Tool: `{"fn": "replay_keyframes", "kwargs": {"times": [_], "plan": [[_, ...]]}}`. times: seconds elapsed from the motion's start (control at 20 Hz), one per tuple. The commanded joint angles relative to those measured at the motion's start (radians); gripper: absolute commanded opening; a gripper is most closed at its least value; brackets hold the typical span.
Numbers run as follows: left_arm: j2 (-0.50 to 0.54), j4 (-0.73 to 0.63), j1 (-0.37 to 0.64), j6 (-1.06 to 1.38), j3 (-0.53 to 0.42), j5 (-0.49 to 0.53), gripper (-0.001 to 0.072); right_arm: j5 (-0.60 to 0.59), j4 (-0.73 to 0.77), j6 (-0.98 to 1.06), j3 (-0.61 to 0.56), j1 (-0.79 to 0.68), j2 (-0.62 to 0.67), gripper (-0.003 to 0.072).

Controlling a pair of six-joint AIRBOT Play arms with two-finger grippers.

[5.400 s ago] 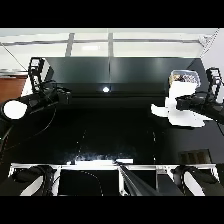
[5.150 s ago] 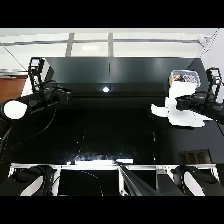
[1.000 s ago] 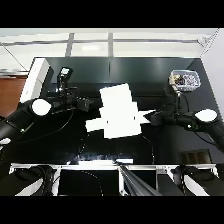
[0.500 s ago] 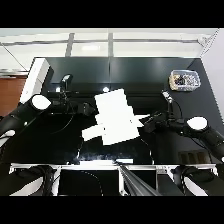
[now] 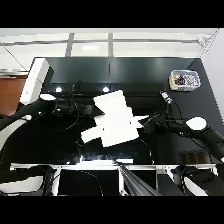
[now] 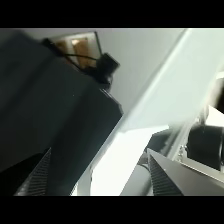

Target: Fold the box and place the chain.

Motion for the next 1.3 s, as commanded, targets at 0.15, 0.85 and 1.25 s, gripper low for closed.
{"fn": "replay_keyframes", "kwargs": {"times": [0.15,0.85,1.25], "plan": [[-0.172,0.183,-0.082,0.145,0.200,-0.270,0.0672,0.013,0.000,0.008,-0.001,0.000,0.001,0.0012],[-0.198,0.207,-0.009,0.114,0.252,-0.330,0.0135,0.015,-0.002,0.008,0.000,0.000,0.001,0.0013],[-0.200,0.254,-0.057,0.116,0.252,-0.291,0.0028,0.014,-0.005,0.008,-0.001,0.000,0.001,0.0017]]}}
